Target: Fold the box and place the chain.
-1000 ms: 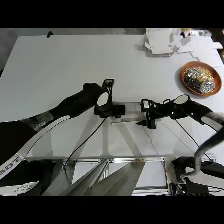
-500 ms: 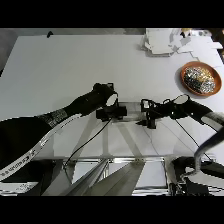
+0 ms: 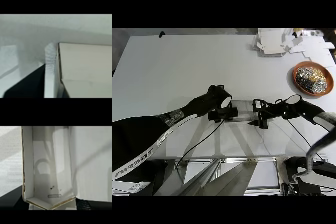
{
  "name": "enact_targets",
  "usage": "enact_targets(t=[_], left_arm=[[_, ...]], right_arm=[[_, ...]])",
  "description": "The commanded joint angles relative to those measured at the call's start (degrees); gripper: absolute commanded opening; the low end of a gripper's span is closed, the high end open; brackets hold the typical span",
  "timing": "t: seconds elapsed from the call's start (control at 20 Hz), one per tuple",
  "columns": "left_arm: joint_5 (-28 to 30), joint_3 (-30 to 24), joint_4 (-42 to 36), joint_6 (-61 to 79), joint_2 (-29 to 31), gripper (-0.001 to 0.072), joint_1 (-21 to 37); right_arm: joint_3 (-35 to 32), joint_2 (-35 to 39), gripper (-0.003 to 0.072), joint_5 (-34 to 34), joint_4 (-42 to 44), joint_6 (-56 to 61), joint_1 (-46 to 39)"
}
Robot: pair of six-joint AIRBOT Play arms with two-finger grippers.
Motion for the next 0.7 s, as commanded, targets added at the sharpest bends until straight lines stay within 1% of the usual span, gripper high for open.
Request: enact_targets(t=[0.0, 0.1, 0.15, 0.2, 0.25, 0.3, 0.55, 0.6, 0.65], left_arm=[[-0.48, 0.31, 0.28, -0.48, -0.50, 0.0116, -0.07], [-0.52, 0.70, 0.26, -0.48, -0.50, 0.0101, -0.13], [-0.50, 0.72, 0.26, -0.48, -0.50, 0.0064, -0.26], [-0.50, 0.72, 0.31, -0.48, -0.52, 0.0053, -0.42], [-0.52, 0.72, 0.48, -0.48, -0.59, 0.0003, -0.59], [-0.52, 0.72, 0.50, -0.48, -0.63, 0.0002, -0.72], [-1.92, 0.72, 0.46, -0.46, -0.61, 0.0002, -1.07], [-2.08, 0.72, 0.46, -0.42, -0.57, 0.0031, -1.07], [-2.43, 0.96, 0.46, 0.13, -0.55, 0.0112, -1.07]], right_arm=[[0.00, 0.02, 0.0408, 0.02, 0.00, 0.00, -0.02], [0.00, 0.02, 0.0408, 0.02, 0.00, 0.00, -0.02], [0.00, 0.02, 0.0408, 0.02, 0.00, 0.00, -0.02], [0.00, 0.02, 0.0408, 0.02, 0.00, 0.00, -0.02], [0.00, 0.02, 0.0408, 0.02, 0.00, 0.00, -0.02], [0.00, 0.02, 0.0408, 0.02, 0.00, 0.00, -0.02], [0.00, 0.02, 0.0408, 0.02, 0.00, 0.00, -0.02], [0.00, 0.02, 0.0408, 0.02, 0.00, 0.00, -0.02], [0.00, 0.02, 0.0408, 0.02, 0.00, 0.00, -0.02]])
